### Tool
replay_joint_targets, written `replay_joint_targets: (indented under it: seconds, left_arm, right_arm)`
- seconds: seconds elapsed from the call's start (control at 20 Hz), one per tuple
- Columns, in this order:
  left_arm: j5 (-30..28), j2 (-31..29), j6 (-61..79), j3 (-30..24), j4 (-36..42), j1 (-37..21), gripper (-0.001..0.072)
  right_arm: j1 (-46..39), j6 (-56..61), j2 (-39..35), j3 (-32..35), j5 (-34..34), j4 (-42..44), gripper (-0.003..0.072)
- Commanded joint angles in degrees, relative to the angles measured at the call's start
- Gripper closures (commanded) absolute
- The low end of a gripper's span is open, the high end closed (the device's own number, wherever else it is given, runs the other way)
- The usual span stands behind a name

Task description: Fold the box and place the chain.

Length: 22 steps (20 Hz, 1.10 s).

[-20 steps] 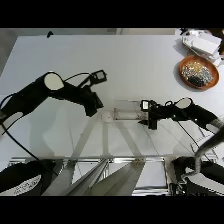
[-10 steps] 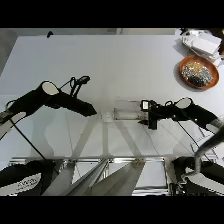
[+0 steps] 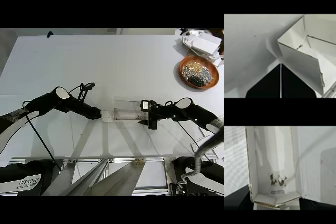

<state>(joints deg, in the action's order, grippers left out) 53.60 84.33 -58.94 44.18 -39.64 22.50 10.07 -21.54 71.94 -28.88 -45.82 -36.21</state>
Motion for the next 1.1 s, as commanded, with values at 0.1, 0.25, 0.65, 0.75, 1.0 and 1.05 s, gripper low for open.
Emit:
replay_joint_targets:
  seconds: [0.1, 0.25, 0.65, 0.75, 1.0, 1.05]
  left_arm:
    - [-1.79, 0.61, -0.92, -0.02, 0.66, 0.98, 0.0705]
    - [-2.1, 0.9, 0.2, -0.02, 1.27, 1.9, 0.0705]
    - [-3.13, -0.83, 5.18, 0.0, 5.77, 2.84, 0.067]
    - [-3.78, -2.1, 5.18, 0.0, 5.97, 2.86, 0.0669]
    - [-3.93, -2.51, 5.16, 0.02, 7.1, 3.69, 0.0479]
    - [-3.93, -2.58, 5.18, 0.02, 7.5, 3.8, 0.0479]
  right_arm:
    - [-0.02, 0.02, -0.02, -0.02, -0.02, 0.0, 0.0406]
    - [-0.02, 0.02, -0.02, -0.04, -0.02, 0.0, 0.0406]
    - [-0.02, 0.02, -0.02, -0.04, -0.02, 0.0, 0.0406]
    - [-0.02, 0.02, -0.02, -0.02, -0.02, 0.0, 0.0406]
    - [-0.02, 0.02, -0.02, -0.02, -0.02, 0.0, 0.0406]
    - [-0.02, 0.02, -0.02, -0.04, -0.02, 0.0, 0.0406]
